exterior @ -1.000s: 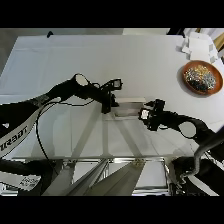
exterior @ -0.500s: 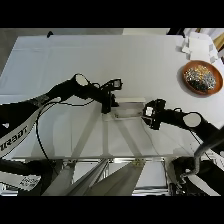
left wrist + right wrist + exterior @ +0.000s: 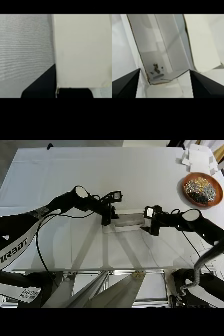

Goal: Fold the box and place the chain.

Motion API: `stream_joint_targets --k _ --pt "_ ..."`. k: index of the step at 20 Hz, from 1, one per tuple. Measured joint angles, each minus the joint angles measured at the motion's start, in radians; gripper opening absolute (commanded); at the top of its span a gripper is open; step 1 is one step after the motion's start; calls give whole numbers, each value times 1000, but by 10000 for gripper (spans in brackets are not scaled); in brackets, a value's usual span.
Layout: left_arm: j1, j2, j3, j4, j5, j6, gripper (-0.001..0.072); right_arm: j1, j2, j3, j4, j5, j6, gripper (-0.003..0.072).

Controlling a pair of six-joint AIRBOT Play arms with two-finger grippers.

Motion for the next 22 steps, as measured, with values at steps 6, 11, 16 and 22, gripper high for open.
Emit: stream_joint_targets --k 6,11,16,22 --pt "0 0 0 0 0 0 11 -33 -77 45 1 91 -37 680" --pt "0 0 0 0 -3 2 11 -37 -124 51 3 145 -88 680" --pt "0 0 0 0 -3 2 11 -38 -140 52 5 161 -106 679" --pt "0 0 0 0 -1 0 11 -38 -148 52 25 161 -134 679"
